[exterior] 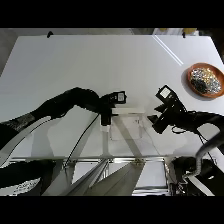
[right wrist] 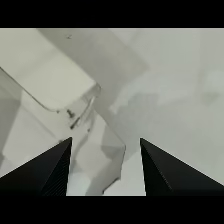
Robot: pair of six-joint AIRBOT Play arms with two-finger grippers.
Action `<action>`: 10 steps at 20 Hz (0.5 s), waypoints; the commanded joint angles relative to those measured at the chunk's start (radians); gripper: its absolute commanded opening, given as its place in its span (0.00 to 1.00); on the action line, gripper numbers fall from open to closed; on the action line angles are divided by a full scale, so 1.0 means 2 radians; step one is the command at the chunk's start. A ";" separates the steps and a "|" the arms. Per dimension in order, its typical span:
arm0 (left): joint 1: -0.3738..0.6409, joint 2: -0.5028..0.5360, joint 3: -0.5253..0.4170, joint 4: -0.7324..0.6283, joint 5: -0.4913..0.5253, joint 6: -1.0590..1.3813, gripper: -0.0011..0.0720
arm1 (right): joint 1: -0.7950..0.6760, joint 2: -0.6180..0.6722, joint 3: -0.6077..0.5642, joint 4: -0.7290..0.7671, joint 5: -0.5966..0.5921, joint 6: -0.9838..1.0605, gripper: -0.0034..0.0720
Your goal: Fold the box and place the chain.
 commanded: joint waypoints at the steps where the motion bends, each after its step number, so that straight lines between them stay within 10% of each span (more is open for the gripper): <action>1: 0.028 0.014 0.001 -0.006 0.027 0.000 0.01 | 0.000 -0.013 0.000 -0.046 0.018 0.102 0.68; 10: 0.015 0.014 0.001 -0.010 0.000 0.000 0.02 | 0.000 -0.119 0.000 -0.041 0.022 0.201 0.55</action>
